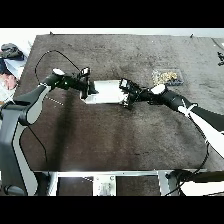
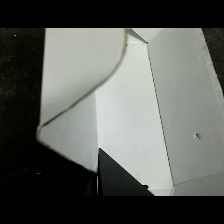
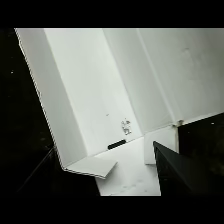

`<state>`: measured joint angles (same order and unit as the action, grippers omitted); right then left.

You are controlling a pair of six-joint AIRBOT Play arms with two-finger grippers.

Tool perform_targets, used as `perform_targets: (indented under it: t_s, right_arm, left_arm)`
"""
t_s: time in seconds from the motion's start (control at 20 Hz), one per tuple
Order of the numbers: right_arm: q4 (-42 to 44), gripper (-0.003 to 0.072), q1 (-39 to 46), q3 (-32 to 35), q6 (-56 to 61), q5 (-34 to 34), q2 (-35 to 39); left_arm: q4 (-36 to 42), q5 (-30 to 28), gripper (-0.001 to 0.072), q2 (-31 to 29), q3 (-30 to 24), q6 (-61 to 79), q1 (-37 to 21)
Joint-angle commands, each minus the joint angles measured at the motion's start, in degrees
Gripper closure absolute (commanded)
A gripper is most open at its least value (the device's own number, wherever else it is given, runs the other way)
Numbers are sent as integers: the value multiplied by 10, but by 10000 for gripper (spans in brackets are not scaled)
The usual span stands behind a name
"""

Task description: Fold the box and place the chain.

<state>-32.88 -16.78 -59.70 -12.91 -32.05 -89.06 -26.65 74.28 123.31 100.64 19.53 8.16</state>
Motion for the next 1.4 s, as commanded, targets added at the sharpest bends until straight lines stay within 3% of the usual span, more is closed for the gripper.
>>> perform_targets:
  t_s: [0.0,0.5,0.8,1.35]
  right_arm:
    - [-23,6,3,-21,3,-3,-1]
    - [-34,-18,54,-135,21,-157,-88]
    - [-34,-17,59,-190,23,-179,-124]
    - [-63,-15,64,-313,22,-323,-234]
  left_arm:
    - [-1,1,698,0,0,0,0]
    - [0,1,698,0,0,0,0]
    - [1,1,698,0,0,0,0]
    - [1,1,698,0,0,0,0]
